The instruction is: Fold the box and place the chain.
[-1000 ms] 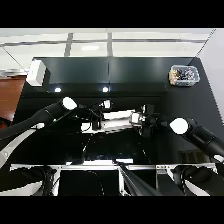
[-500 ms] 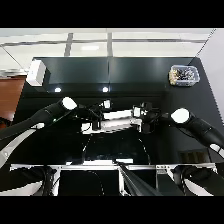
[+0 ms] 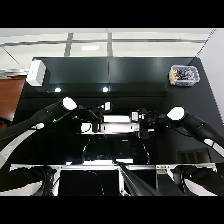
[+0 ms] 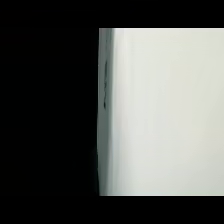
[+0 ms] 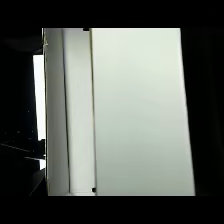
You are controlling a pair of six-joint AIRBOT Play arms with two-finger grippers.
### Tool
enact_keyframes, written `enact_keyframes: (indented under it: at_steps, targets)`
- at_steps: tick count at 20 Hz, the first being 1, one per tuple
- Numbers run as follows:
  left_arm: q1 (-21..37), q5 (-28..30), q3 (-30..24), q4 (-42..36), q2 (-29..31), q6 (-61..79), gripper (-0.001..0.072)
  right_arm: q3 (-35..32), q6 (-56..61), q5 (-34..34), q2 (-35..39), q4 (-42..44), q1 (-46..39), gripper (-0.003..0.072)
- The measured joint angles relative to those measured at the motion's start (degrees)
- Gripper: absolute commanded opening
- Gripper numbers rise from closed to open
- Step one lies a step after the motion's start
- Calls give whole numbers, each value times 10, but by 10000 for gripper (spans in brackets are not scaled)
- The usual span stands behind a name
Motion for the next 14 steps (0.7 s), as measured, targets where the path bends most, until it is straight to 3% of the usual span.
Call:
enact_keyframes:
  at_steps: [14]
  targets:
    - [0, 1, 0, -1, 0, -2, 26, 0, 2, -14, -53, -12, -1, 707]
